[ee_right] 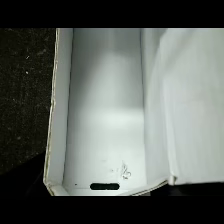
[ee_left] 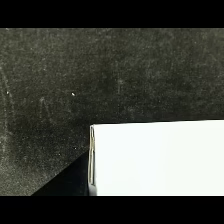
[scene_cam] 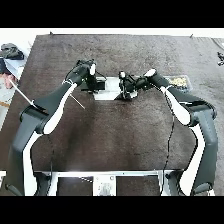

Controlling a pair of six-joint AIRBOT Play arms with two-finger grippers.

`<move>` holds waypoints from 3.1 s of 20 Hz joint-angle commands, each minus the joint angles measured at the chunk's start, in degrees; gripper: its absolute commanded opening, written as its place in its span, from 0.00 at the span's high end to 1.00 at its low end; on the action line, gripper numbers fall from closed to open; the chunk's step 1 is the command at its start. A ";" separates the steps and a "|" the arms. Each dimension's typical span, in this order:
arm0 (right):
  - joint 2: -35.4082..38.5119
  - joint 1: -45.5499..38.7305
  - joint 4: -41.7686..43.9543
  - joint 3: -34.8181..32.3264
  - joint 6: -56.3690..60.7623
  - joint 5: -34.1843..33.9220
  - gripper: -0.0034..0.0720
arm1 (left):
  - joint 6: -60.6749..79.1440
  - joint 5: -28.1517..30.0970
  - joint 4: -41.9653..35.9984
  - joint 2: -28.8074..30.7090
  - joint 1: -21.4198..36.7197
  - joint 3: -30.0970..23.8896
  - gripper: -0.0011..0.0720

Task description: Fold the box and place the chain.

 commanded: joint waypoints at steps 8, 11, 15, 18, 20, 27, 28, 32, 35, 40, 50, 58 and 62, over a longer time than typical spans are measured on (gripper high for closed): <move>-0.02 0.04 -0.13 0.04 0.00 0.07 0.46 | 1.99 -1.49 -0.44 -0.02 0.04 0.00 0.61; -0.02 0.02 -0.13 0.04 -0.02 0.07 0.46 | 5.16 -2.14 -2.40 0.20 0.04 0.00 0.39; -0.02 0.02 -0.13 0.04 -0.02 0.07 0.46 | 6.54 -2.97 -3.02 0.37 0.04 0.17 0.39; -0.02 0.04 -0.13 0.04 -0.02 0.07 0.46 | 9.68 -3.02 -3.19 2.23 0.04 0.20 0.39; -0.02 0.04 -0.13 0.04 -0.02 0.07 0.46 | 13.44 -4.24 -3.10 4.63 0.04 0.28 0.39; -0.02 0.02 -0.13 0.04 -0.02 0.04 0.46 | 26.18 -2.19 -2.19 13.00 0.22 0.24 0.39; -0.02 0.04 -0.13 0.04 -0.02 0.07 0.46 | 28.17 -0.96 -2.01 13.90 0.59 0.17 0.39; -0.02 0.02 -0.13 0.04 -0.02 0.07 0.46 | 37.68 3.04 -6.58 14.56 5.46 0.02 0.39; -0.02 0.02 -0.13 0.04 -0.02 0.07 0.46 | 50.77 4.74 -16.90 14.56 12.17 -0.63 0.39; -0.02 0.02 -0.13 0.04 -0.02 0.07 0.46 | 70.75 5.22 -39.06 14.32 21.99 -3.52 0.39; -0.02 0.02 -0.13 0.04 -0.02 0.09 0.46 | 105.09 -3.08 -63.06 5.95 25.68 -7.08 0.39; -0.02 0.04 -0.13 0.04 0.00 0.09 0.46 | 123.91 -9.46 -57.24 -3.30 25.07 -7.08 0.00; -0.02 0.04 -0.13 0.04 -0.02 0.07 0.46 | 129.74 -9.20 -57.61 -4.15 23.19 -7.08 0.00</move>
